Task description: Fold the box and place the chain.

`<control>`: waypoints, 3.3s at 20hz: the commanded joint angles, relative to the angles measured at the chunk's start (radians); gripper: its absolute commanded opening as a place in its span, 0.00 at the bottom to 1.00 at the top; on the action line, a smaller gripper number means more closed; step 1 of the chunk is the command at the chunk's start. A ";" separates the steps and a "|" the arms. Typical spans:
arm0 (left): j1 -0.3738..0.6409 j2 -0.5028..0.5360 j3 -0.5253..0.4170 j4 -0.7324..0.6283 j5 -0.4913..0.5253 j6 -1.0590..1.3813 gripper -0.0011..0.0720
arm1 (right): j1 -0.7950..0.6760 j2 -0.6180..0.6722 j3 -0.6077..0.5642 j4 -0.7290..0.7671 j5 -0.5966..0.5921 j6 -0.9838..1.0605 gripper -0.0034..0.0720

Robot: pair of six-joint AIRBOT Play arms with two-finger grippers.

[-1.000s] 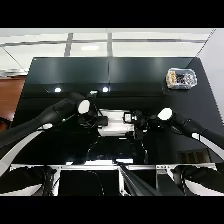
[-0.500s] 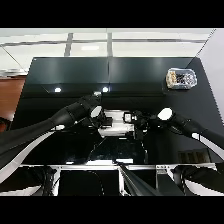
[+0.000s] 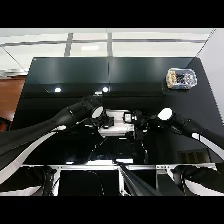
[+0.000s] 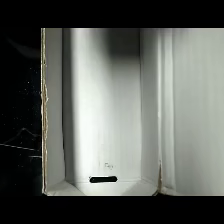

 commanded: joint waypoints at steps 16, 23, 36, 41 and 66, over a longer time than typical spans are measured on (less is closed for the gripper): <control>0.000 -0.006 0.000 -0.004 -0.009 -0.019 0.05 | -0.002 0.116 0.001 -0.175 0.077 0.070 1.00; 0.000 -0.006 0.000 -0.004 -0.008 -0.019 0.05 | -0.001 0.138 0.001 -0.170 0.061 0.076 0.35; 0.000 -0.006 0.000 -0.008 -0.007 -0.019 0.05 | 0.005 0.047 0.000 0.206 0.026 0.068 0.26; 0.000 -0.006 0.000 -0.008 -0.007 -0.019 0.05 | 0.005 0.047 0.000 0.207 0.026 0.069 0.34; 0.000 -0.006 0.000 -0.008 -0.006 -0.019 0.05 | -0.728 0.224 -0.090 -0.080 0.315 1.364 0.07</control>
